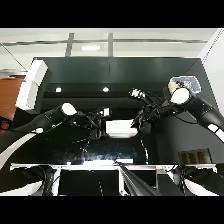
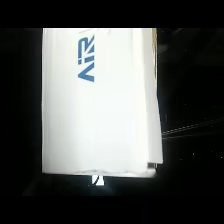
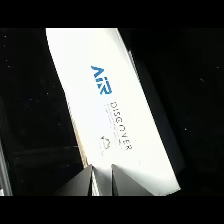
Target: Fold the box and place the chain.
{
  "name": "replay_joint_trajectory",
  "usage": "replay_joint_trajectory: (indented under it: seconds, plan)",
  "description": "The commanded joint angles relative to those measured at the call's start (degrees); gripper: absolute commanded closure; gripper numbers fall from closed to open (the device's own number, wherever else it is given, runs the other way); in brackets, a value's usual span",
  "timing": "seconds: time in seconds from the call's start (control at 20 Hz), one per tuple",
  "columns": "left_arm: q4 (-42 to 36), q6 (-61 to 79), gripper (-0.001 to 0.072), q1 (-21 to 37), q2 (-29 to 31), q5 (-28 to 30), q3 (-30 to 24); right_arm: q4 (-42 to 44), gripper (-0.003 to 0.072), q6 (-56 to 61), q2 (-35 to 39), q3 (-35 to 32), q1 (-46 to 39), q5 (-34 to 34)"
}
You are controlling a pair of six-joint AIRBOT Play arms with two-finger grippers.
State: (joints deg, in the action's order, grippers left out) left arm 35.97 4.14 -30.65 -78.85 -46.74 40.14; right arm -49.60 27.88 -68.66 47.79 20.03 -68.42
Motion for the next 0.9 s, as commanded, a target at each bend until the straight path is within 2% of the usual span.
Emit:
replay_joint_trajectory:
  seconds: [0.0,0.3,0.35,0.4,0.5,0.55,0.6,0.65,0.85]
  plan:
    - [0.04,0.11,0.0232,-0.02,-0.04,-0.07,-0.04,-0.44,0.0562,1.14,-0.07,-0.04,0.79,1.77]
    - [0.04,0.11,0.0232,-0.02,-0.04,-0.07,-0.04,0.22,0.0557,1.97,-0.07,-0.02,0.79,1.88]
    - [0.04,0.11,0.0232,-0.02,-0.04,-0.07,-0.04,0.22,0.0441,2.23,-0.07,-0.02,0.79,2.12]
    - [0.04,0.11,0.0232,-0.02,-0.04,-0.07,-0.04,0.26,0.0368,2.69,-0.07,-0.02,0.79,2.54]
    - [0.04,0.11,0.0232,-0.02,-0.04,-0.07,-0.04,0.26,0.0363,2.69,-0.07,-0.02,0.79,3.32]
    - [0.04,0.11,0.0232,-0.02,-0.04,-0.09,-0.04,0.26,0.0291,2.69,-0.04,0.00,0.79,3.56]
    - [0.04,0.11,0.0232,-0.04,-0.04,-0.09,-0.04,0.26,0.0154,2.71,-0.04,0.00,0.79,4.00]
    - [0.04,0.11,0.0232,-0.02,-0.04,-0.09,-0.04,0.26,0.0135,2.69,-0.07,0.00,0.79,4.22]
    - [0.04,0.11,0.0232,-0.04,-0.04,-0.07,-0.04,0.00,0.0133,1.88,-0.07,-0.02,1.90,4.20]
